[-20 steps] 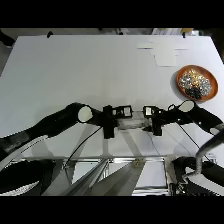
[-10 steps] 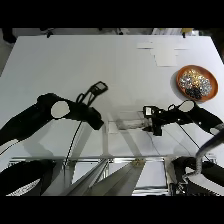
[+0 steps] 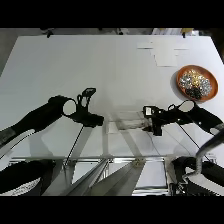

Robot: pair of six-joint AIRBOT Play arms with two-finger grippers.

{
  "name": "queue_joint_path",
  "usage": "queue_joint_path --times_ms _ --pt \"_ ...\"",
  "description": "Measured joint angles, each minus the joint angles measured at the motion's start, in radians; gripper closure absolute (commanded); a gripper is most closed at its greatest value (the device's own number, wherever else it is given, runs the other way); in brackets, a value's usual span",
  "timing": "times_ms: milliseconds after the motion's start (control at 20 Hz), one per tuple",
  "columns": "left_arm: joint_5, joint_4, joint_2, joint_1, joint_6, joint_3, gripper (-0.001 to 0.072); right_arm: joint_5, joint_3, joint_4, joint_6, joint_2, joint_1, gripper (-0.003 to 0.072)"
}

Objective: Fold the box and place the chain.

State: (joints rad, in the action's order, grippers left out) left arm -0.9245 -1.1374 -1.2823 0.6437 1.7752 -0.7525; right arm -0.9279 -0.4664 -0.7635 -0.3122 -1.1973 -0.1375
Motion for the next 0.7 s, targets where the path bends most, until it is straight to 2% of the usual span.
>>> queue_joint_path --times_ms 450,700 --pt "0.039 0.167 -0.071 0.009 -0.098 0.002 0.0703 0.0 0.0 0.0 0.0 0.0 0.0 0.0365" --pt "0.045 0.208 -0.092 0.026 -0.123 0.002 0.0705 0.0 0.0 0.0 0.0 0.0 0.0 0.0365"
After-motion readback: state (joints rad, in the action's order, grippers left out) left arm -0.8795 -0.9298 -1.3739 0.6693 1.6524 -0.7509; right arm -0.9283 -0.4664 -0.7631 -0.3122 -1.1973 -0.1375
